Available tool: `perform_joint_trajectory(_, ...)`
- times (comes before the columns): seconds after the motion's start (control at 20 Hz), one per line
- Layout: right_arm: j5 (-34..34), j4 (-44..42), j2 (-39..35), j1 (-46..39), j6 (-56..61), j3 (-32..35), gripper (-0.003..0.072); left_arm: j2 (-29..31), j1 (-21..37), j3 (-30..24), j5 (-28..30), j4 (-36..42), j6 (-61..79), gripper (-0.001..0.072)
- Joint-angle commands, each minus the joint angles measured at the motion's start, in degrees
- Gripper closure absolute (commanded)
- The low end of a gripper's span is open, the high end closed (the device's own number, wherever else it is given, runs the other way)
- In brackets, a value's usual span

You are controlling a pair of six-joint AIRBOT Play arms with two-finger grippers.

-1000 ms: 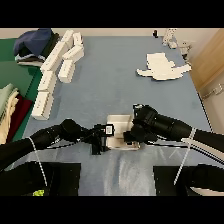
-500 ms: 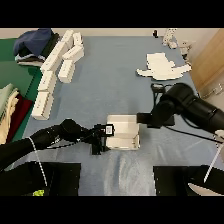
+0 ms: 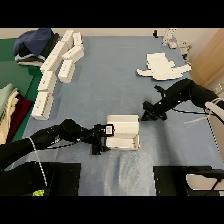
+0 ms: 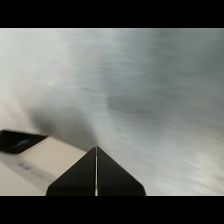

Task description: Fold the box.

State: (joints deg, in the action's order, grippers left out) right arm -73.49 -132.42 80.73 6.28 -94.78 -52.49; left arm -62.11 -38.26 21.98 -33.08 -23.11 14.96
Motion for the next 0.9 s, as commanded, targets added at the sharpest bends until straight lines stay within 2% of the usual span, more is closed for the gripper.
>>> perform_joint_trajectory(0.0, -9.7, -18.8, 9.3, -2.5, -18.6, -2.2, 0.0684, 0.0, 0.0, 0.0, 0.0, 0.0, 0.0, 0.0200)
perform_joint_trajectory(0.2, -21.2, -19.0, 10.8, 0.2, -25.3, -2.7, 0.0685, 0.0, 0.0, 0.0, 0.0, 0.0, 0.0, 0.0200)
perform_joint_trajectory(0.35, -20.9, -13.6, 8.7, 4.0, -26.3, -1.4, 0.0684, 0.0, 0.0, 0.0, 0.0, 0.0, 0.0, 0.0199)
perform_joint_trajectory(0.6, -9.7, -6.2, 0.4, 10.9, -30.7, 2.1, 0.0684, 0.0, 0.0, 0.0, 0.0, 0.0, 0.0, 0.0199)
perform_joint_trajectory(0.85, 9.7, -6.0, -12.9, 18.6, -38.8, 9.7, 0.0685, 0.0, 0.0, 0.0, 0.0, 0.0, 0.0, 0.0200)
